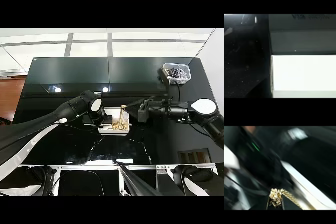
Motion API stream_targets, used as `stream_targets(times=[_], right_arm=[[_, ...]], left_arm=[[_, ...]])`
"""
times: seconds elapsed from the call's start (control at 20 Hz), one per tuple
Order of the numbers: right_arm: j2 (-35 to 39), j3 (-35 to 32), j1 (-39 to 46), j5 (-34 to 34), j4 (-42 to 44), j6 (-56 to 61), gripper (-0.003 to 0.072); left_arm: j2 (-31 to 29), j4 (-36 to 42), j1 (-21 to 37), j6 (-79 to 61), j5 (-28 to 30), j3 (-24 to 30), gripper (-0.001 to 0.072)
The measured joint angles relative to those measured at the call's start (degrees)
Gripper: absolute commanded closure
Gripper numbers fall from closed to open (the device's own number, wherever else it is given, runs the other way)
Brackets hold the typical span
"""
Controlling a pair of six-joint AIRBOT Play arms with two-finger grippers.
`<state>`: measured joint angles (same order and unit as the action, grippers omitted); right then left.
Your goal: Fold the box and place the chain.
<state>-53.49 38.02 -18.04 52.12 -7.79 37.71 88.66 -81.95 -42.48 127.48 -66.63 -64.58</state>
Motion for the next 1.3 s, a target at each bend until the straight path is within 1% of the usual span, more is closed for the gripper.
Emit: stream_targets(times=[0.15, 0.3, 0.35, 0.4, 0.45, 0.65, 0.8, 0.9, 0.95, 1.0, 1.05, 1.1, 1.2, 1.3], right_arm=[[0.17, 0.11, -2.78, -2.05, 3.76, 1.01, 0.0668], [-0.28, 0.11, -4.52, -4.35, 1.44, 2.45, 0.0667], [-0.50, 0.11, -4.83, -4.92, 0.04, 3.32, 0.0591], [-0.66, 0.11, -5.03, -5.18, -1.62, 4.44, 0.0369], [-0.81, 0.11, -5.22, -5.31, -3.28, 5.40, 0.0321], [-1.03, 0.11, -4.81, -5.88, -9.64, 8.37, 0.0321], [-1.05, 0.11, -1.81, -5.92, -12.74, 9.27, 0.0321], [-1.05, 0.11, 0.87, -4.28, -13.84, 9.51, 0.0321], [-1.05, 0.11, 2.21, -3.10, -14.19, 9.55, 0.0321], [-1.05, 0.11, 3.63, -1.60, -14.56, 9.70, 0.0321], [-1.05, 0.11, 4.98, 0.02, -14.69, 9.70, 0.0321], [-1.05, 0.11, 6.08, 1.51, -14.82, 9.73, 0.0321], [-1.05, 0.11, 7.91, 4.42, -15.10, 9.81, 0.0321], [-1.05, 0.11, 9.07, 6.56, -15.28, 9.88, 0.0321]], left_arm=[[0.00, -0.02, 0.00, 0.00, 0.02, 0.00, 0.0685], [0.00, -0.02, 0.00, 0.00, 0.02, 0.00, 0.0685], [0.00, -0.02, 0.00, 0.00, 0.02, 0.00, 0.0685], [0.00, -0.02, 0.00, 0.00, 0.02, 0.00, 0.0685], [0.00, -0.02, 0.00, 0.00, 0.04, 0.00, 0.0685], [0.00, -0.04, 0.00, 0.00, 0.07, 0.00, 0.0685], [0.00, -0.04, 0.00, 0.02, 0.07, 0.00, 0.0685], [0.02, -0.02, 0.00, 0.02, 0.04, -0.04, 0.0676], [0.02, 0.11, 0.00, 0.04, -0.04, -0.24, 0.0594], [-0.07, 0.42, 0.00, 0.11, -0.09, -0.66, 0.0396], [-0.28, 0.61, -0.02, 0.20, -0.35, -1.11, 0.0162], [-0.87, 0.59, -0.15, 0.22, -0.83, -1.57, 0.0057], [-3.37, -0.66, -0.72, 0.20, -1.27, -2.16, 0.0057], [-7.50, -3.34, -1.55, -0.31, -1.57, -2.14, 0.0058]])
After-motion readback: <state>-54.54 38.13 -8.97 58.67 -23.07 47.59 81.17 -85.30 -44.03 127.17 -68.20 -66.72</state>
